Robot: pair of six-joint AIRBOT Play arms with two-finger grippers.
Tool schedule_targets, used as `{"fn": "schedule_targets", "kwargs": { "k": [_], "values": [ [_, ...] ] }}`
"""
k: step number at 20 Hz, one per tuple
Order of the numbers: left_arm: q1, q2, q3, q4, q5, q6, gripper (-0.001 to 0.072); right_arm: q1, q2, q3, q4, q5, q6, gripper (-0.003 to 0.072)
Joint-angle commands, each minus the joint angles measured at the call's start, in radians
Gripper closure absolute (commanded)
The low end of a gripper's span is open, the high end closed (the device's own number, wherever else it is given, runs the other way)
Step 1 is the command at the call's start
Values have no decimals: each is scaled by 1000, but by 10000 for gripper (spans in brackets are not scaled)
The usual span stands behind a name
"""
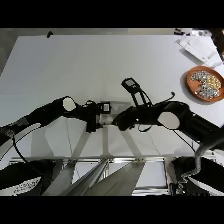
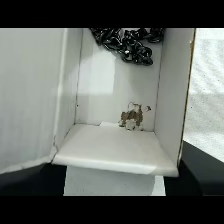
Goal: Fold the box and place the chain.
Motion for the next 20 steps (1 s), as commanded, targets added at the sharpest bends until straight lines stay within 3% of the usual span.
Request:
{"fn": "schedule_targets", "kwargs": {
  "k": [1,2,3,4,7,10,13,17,20],
  "values": [
    [0,0,0,0,0,0,418,-53,102,0,-101,347,-212,332],
    [0,0,0,0,0,0,418,-88,106,0,-122,414,-256,208],
    [0,0,1,0,0,0,418,-133,104,-4,-132,437,-298,12],
    [0,0,0,0,0,0,418,-178,104,-17,-133,410,-348,-25],
    [0,0,0,0,0,0,418,-277,92,-95,-130,235,-521,-22],
    [0,0,0,0,0,0,418,-288,58,-187,-66,96,-839,-15],
    [0,0,1,0,0,0,418,-288,-15,-225,-37,50,-1041,-15],
    [0,0,1,0,0,0,418,-288,-113,-225,52,-62,-1141,-5],
    [0,0,0,0,0,0,418,-270,-142,-224,120,-82,-1214,0]
  ]
}}
